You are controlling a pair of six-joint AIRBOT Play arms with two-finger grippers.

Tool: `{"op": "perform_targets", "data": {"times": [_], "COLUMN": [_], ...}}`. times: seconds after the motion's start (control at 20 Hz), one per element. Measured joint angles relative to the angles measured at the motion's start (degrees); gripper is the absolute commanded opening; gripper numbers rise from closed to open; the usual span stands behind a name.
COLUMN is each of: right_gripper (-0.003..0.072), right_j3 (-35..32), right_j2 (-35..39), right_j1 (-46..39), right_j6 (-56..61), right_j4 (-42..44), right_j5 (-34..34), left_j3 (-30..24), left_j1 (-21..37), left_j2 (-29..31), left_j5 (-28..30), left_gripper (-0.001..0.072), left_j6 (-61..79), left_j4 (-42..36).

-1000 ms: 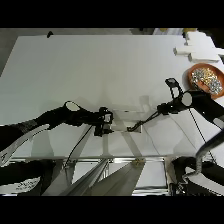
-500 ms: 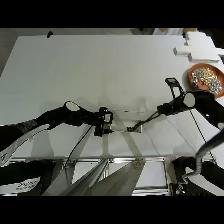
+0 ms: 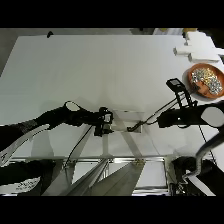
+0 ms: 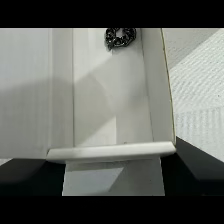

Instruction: Fold the box and place the chain.

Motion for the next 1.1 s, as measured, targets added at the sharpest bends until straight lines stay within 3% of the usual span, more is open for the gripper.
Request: {"op": "perform_targets", "data": {"times": [0.45, 0.75, 1.1], "right_gripper": [0.0011, 0.0011, 0.0012], "right_j3": [0.0, 0.0, 0.0], "right_j2": [5.3, 4.2, -2.7], "right_j1": [9.9, 17.4, 20.5], "right_j6": [-0.5, 0.0, 0.1], "right_j4": [18.1, 21.3, 21.4], "right_j5": [-7.3, -16.8, -23.6], "left_j3": [0.0, 0.0, 0.0], "left_j1": [0.0, 0.0, 0.0], "left_j2": [0.0, 0.0, 0.0], "left_j5": [0.0, 0.0, 0.0], "left_gripper": [0.0134, 0.0134, 0.0134], "left_j6": [0.0, 0.0, 0.0], "left_j4": [0.0, 0.0, 0.0]}}
